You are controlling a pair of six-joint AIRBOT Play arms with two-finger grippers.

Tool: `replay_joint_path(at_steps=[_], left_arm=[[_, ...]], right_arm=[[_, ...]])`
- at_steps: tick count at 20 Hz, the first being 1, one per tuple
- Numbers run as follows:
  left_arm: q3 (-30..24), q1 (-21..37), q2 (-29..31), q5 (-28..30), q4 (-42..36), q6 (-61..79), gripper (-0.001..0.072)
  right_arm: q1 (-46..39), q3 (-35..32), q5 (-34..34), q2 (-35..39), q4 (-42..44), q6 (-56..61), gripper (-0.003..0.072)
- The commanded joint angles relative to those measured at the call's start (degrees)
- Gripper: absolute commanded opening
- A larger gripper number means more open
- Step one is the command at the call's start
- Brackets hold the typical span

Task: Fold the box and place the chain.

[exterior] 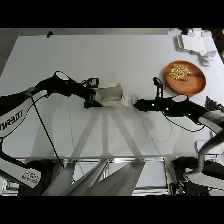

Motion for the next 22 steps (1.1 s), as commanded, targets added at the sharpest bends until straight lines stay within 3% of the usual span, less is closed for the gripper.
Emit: replay_joint_path(at_steps=[1,13,19,22], left_arm=[[0.0,0.0,0.0,0.0,0.0,0.0,0.0213],[0.0,0.0,0.0,0.0,0.0,0.0,0.0213],[0.0,0.0,0.0,0.0,0.0,0.0,0.0213],[0.0,0.0,0.0,0.0,0.0,0.0,0.0213]], right_arm=[[0.0,0.0,3.7,1.4,2.2,-1.1,0.0004],[-1.2,0.0,3.9,4.6,-4.2,1.1,0.0007],[-6.6,0.0,3.4,7.8,-14.5,5.9,0.0007],[-6.7,0.0,1.4,7.6,-14.7,5.8,0.0005]])
